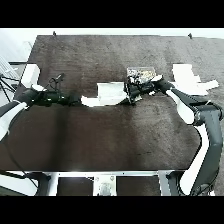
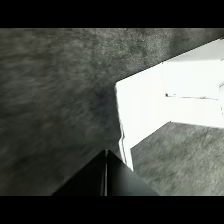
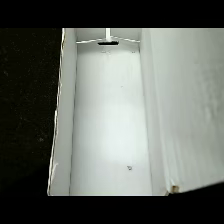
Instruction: Fold the box and place the chain.
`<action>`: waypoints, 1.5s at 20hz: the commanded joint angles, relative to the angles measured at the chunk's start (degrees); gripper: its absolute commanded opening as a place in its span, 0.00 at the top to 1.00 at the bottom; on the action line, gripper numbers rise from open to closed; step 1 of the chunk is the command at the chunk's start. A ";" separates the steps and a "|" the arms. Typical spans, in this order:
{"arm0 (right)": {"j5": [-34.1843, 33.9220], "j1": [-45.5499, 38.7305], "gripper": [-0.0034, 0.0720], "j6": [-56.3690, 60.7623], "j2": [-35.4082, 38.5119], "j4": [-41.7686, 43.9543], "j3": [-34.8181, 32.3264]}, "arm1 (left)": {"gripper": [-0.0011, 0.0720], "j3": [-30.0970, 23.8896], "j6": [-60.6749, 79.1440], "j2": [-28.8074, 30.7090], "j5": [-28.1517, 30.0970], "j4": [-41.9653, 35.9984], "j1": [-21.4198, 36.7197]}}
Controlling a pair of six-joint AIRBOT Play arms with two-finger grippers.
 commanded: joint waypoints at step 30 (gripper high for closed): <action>0.00 0.00 0.18 0.00 -0.02 0.02 0.00 | 0.35 8.15 8.24 -3.87 -9.35 -11.87 -5.03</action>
